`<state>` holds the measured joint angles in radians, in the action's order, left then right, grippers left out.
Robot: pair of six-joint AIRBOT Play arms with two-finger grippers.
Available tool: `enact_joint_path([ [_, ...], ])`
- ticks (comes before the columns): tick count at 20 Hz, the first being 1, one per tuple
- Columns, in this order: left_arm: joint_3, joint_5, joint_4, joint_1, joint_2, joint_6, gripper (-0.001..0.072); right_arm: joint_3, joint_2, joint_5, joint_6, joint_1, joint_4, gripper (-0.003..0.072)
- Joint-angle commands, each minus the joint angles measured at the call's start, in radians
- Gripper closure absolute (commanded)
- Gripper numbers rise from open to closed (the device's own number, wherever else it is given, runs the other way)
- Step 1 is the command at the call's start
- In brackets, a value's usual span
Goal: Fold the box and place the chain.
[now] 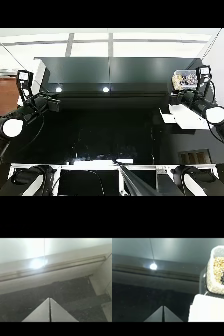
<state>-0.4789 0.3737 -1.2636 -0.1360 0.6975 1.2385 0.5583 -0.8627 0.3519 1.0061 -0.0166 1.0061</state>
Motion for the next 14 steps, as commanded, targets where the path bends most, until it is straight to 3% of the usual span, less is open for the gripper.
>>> enact_joint_path([
  [1,0.000,0.000,0.000,0.001,-0.001,0.000,0.0682,0.000,0.000,0.000,0.000,0.000,0.000,0.0670],
  [14,0.000,-0.018,0.001,0.000,-0.001,0.000,0.0682,0.000,0.000,0.000,0.000,0.000,-0.002,0.0670],
])
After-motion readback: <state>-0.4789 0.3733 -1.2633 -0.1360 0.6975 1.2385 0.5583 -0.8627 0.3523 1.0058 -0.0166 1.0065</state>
